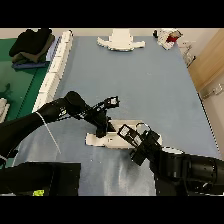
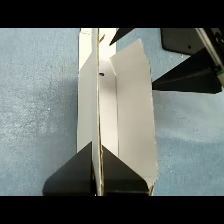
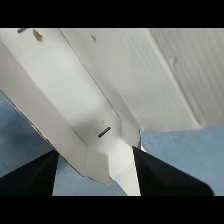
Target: Fold the box.
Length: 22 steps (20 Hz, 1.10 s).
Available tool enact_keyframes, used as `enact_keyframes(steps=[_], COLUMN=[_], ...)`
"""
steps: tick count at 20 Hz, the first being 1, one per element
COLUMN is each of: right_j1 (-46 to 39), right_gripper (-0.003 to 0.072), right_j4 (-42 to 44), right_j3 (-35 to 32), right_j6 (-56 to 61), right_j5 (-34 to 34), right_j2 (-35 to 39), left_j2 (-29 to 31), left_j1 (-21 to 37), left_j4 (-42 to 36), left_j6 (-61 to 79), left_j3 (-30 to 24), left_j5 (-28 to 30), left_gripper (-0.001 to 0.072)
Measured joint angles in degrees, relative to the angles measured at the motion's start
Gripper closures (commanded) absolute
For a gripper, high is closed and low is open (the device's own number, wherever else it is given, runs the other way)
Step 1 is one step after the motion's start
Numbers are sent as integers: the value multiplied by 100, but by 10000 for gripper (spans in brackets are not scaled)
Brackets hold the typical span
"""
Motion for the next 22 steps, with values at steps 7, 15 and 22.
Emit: enact_keyframes(steps=[7, 15, 22], right_j1=[-702, -3230, -4841], right_gripper=[-34, -34, -34], right_j4=[291, 3539, 6172], right_j3=[-22, -448, -754], right_j6=[-1080, -6341, -10253], right_j5=[186, 1110, 1010], right_j2=[269, 581, 120], left_j2=[0, 0, 0], left_j1=[0, 0, 0], left_j4=[0, 0, 0], left_j6=[0, 0, 0], left_j3=[0, 0, 0], left_j5=[0, 0, -2], left_gripper=[695, 695, 695])
